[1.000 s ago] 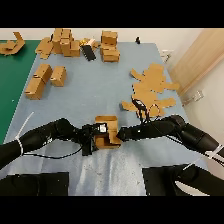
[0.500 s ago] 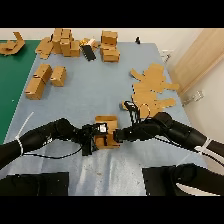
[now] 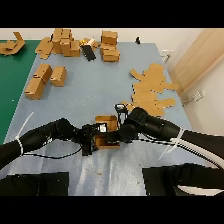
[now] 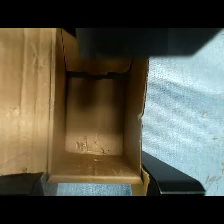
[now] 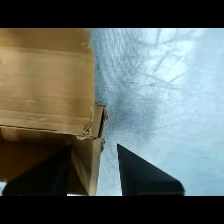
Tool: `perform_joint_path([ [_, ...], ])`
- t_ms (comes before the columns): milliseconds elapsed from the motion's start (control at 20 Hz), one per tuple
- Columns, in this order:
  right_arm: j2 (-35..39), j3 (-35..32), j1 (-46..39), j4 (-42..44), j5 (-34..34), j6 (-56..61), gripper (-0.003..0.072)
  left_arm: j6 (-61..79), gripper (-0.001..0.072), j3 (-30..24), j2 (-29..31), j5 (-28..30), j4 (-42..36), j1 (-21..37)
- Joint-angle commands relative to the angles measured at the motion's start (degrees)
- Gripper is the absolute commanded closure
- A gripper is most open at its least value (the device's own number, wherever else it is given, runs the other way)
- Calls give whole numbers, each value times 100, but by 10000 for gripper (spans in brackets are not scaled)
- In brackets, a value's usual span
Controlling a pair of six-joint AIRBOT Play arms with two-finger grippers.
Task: Fold the box.
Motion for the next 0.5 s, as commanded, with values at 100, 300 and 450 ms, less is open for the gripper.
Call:
perform_joint_path([
  [100,-461,297,205,-166,-232,435,287,0,294,-2,4,0,0,4],
  [300,-570,337,208,-179,-308,579,391,0,293,-2,4,2,0,4],
  [450,-579,337,210,-205,-330,610,594,0,293,-2,4,0,0,4],
])
